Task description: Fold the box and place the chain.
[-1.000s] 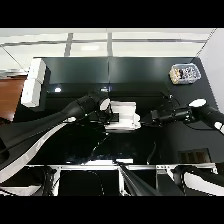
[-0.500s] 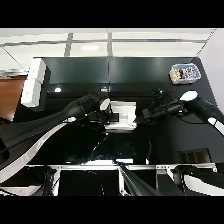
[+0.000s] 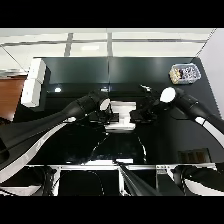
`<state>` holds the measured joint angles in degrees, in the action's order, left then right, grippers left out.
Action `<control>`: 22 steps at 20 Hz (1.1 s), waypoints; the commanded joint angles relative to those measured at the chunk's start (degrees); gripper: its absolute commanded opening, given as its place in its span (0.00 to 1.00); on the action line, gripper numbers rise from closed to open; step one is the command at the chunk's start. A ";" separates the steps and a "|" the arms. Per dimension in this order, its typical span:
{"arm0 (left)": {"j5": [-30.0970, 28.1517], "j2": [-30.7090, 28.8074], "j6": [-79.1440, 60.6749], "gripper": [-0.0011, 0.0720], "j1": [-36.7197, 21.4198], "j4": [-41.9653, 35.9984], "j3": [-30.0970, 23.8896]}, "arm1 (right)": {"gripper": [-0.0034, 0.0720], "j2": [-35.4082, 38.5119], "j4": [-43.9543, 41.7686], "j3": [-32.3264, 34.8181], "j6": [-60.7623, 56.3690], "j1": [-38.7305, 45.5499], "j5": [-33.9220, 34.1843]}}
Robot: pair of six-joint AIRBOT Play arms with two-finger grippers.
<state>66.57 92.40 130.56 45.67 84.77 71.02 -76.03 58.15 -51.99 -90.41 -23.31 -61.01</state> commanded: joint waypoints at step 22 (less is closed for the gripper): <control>-0.04 0.02 -0.04 0.05 -0.02 0.00 0.07 | 0.39 -5.73 25.33 -6.45 -37.94 -13.73 -1.40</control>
<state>66.43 92.40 130.48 45.67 84.73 71.02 -81.71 83.99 -58.37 -127.90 -36.97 -62.89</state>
